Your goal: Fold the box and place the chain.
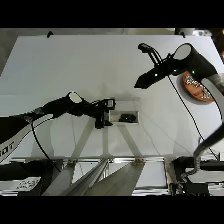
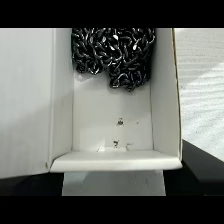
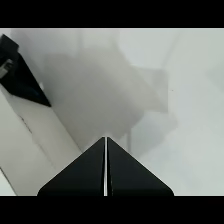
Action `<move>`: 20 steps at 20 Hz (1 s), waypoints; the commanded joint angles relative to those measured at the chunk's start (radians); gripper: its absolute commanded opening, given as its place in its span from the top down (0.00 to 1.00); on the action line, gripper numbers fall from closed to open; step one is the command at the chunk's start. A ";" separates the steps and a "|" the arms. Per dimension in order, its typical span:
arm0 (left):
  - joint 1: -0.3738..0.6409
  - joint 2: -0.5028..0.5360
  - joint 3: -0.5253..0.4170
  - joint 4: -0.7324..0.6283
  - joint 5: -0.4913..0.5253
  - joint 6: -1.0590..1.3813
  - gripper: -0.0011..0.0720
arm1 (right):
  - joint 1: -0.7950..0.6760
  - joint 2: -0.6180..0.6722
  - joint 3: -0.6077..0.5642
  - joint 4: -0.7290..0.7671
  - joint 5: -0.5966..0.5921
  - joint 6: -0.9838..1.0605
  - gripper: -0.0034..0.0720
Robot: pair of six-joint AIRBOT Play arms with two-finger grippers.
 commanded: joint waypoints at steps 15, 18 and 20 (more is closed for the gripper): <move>0.001 0.000 0.001 0.000 0.000 0.000 0.37 | 0.109 0.214 -0.296 0.019 -0.031 -0.375 0.60; 0.001 0.000 0.001 0.000 0.000 0.000 0.37 | 0.109 0.307 -0.371 0.021 -0.119 -0.377 0.52; 0.001 0.000 0.001 0.000 0.000 0.000 0.37 | 0.120 0.369 -0.382 0.022 -0.135 -0.408 0.52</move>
